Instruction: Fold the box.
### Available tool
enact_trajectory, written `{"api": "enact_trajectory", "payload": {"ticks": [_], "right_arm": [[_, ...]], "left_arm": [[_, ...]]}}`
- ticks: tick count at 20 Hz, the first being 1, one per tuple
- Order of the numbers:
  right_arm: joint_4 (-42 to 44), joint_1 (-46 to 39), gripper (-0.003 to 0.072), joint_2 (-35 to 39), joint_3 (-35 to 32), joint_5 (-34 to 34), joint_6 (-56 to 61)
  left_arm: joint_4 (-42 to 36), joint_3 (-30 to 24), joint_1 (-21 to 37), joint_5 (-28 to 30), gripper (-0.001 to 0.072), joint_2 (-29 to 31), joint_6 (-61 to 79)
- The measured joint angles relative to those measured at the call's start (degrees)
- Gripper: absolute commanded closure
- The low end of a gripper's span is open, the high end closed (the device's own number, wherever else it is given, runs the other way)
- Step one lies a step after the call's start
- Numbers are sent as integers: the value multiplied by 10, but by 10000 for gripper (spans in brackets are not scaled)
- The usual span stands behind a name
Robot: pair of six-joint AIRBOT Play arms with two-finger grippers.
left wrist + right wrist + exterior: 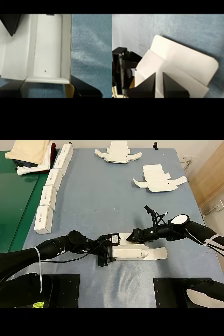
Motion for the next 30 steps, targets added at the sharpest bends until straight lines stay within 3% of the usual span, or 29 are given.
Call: {"api": "enact_trajectory", "payload": {"ticks": [8,14,16,18,19,24,30], "right_arm": [[29,1,548,24,29,44,-43],[-26,0,549,153,43,101,-56],[-80,0,498,216,35,135,-57],[-141,0,196,279,19,172,-53],[-172,0,134,307,8,188,-52],[-341,1,134,401,-55,196,-114],[-425,1,134,387,-105,79,-302]], "left_arm": [[2,0,0,-2,255,0,2],[1,0,0,-1,255,0,2],[1,0,0,-1,255,0,2],[1,0,0,-1,255,0,1],[0,0,0,-1,255,0,1],[0,0,0,-1,255,0,1],[0,0,0,-1,255,0,1]]}}
